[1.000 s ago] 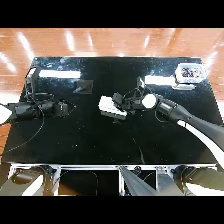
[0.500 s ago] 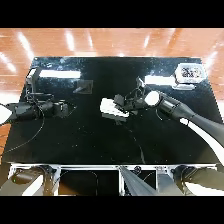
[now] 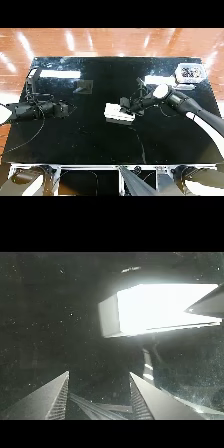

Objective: Fold the box and place the chain.

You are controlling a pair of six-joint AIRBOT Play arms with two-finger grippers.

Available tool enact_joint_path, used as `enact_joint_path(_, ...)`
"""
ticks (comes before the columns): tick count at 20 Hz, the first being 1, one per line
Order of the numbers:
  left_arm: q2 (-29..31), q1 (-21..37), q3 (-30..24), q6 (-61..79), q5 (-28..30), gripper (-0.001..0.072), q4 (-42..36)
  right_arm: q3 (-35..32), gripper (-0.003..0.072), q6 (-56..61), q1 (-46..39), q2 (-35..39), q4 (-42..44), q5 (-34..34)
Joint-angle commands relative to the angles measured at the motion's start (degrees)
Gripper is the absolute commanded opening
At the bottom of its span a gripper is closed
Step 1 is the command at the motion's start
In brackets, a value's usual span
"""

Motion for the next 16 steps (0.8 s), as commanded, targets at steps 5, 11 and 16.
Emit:
enact_joint_path(5, 0.0, 0.1, 0.2, 2.6, 0.0, 0.0489, -2.4, 3.1, 0.0039, -3.0, -1.3, 2.4, 1.9, 4.1)
enact_joint_path(11, -7.3, 0.1, 7.9, 18.0, -5.7, 0.0490, -13.4, 3.0, 0.0039, -1.5, -5.2, 13.2, -7.9, 9.8)
enact_joint_path(16, -30.0, -2.6, 27.2, 46.1, -26.0, 0.0497, -23.4, -2.3, 0.0039, 5.4, -11.1, 27.7, -31.2, 22.8)
